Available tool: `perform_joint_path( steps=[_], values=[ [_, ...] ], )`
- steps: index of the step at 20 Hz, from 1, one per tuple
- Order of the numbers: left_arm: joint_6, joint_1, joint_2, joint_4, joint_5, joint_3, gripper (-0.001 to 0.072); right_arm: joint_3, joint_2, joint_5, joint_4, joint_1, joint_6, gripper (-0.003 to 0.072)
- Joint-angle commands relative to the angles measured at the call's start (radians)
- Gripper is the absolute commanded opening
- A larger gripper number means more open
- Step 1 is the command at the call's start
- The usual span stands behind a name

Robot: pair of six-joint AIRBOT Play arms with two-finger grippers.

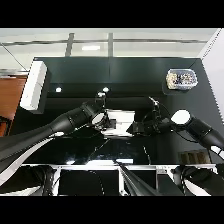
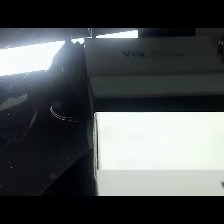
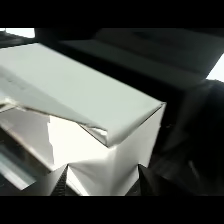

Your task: Fold the box and place the chain.

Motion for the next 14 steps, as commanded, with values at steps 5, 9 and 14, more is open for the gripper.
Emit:
perform_joint_path(
  steps=[5,9,14],
  values=[
    [0.0,0.0,0.0,0.0,0.0,0.0,0.0027,0.087,-0.013,-0.049,-0.237,0.059,0.214,0.0469],
    [0.0,0.0,0.0,0.0,0.0,0.0,0.0027,0.147,-0.072,-0.028,-0.281,0.135,0.253,0.0363],
    [0.0,0.0,0.0,0.0,0.005,0.0,0.0027,0.245,-0.127,0.032,-0.489,0.203,0.492,0.0341]
  ],
)
